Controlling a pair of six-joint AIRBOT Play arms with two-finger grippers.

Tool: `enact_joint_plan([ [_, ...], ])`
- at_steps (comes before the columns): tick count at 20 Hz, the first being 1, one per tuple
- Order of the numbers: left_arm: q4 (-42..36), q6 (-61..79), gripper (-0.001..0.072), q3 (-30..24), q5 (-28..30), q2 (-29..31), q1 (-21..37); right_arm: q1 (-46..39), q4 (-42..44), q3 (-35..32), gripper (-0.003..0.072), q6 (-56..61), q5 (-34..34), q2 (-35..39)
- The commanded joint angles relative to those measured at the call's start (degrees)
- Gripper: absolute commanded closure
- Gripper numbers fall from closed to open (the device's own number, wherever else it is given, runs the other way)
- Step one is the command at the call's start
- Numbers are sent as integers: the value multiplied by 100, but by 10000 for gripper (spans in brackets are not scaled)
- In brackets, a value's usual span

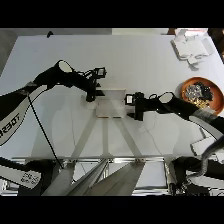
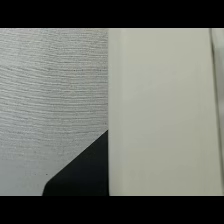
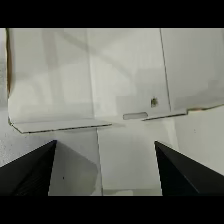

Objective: Fold the box and place the chain.

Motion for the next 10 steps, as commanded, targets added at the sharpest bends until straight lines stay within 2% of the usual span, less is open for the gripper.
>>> enact_joint_plan([
  [1,0,0,692,0,0,0,-2,181,105,-4,-5,-129,-85,-72],
  [5,0,0,692,0,0,0,-2,214,852,-4,-7,-129,-33,-70],
  [10,0,0,692,0,0,0,-2,214,951,-4,-7,155,-31,-68],
])
